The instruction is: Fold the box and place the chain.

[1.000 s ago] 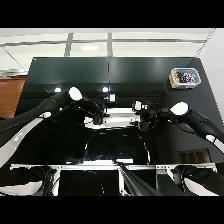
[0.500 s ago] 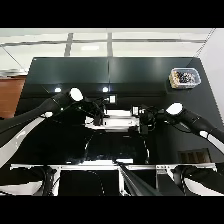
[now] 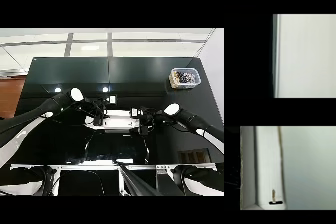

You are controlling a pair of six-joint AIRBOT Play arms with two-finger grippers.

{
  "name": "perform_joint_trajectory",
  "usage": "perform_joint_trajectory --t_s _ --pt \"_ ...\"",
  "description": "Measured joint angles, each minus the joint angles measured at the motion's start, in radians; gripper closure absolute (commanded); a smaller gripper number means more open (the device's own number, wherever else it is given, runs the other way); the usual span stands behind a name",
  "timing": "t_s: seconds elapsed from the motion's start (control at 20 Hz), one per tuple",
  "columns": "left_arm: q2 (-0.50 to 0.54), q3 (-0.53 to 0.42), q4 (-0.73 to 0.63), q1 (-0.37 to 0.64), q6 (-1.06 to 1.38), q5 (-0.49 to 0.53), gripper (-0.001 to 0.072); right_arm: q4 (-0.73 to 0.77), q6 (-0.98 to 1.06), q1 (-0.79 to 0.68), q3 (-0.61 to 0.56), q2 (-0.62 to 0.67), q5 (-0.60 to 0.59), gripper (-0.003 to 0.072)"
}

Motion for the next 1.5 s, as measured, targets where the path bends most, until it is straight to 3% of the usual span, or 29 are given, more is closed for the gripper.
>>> perform_joint_trajectory --t_s 0.65,0.75,0.9,1.05,1.1,1.4,1.45,1.5 --pt "0.0 0.0 0.001 0.0 0.0 -0.001 0.0679 -0.003 -0.002 0.0 0.0 -0.008 -0.019 0.006" --pt "0.0 0.0 0.001 0.0 0.001 -0.002 0.0679 -0.005 -0.002 0.0 0.0 -0.008 -0.019 0.0198" --pt "0.0 0.0 0.001 0.0 0.002 -0.002 0.0661 -0.006 -0.003 0.0 0.0 -0.008 -0.019 0.0198" --pt "0.009 0.0 0.008 0.0 -0.005 0.0 0.0049 -0.005 -0.003 0.0 0.0 -0.008 -0.023 0.0199" --pt "0.018 0.0 0.013 0.0 -0.009 0.005 0.0001 -0.005 -0.006 0.0 0.0 -0.008 -0.023 0.0198" --pt "0.151 0.001 0.171 0.034 -0.225 -0.072 0.0019 -0.005 -0.003 0.0 0.0 -0.008 -0.026 0.0198" --pt "0.178 0.001 0.207 0.042 -0.278 -0.117 0.0076 -0.005 -0.003 0.0 0.0 -0.008 -0.026 0.0198" --pt "0.2 0.001 0.235 0.053 -0.333 -0.159 0.025 -0.005 -0.003 0.0 0.0 -0.008 -0.026 0.0198"
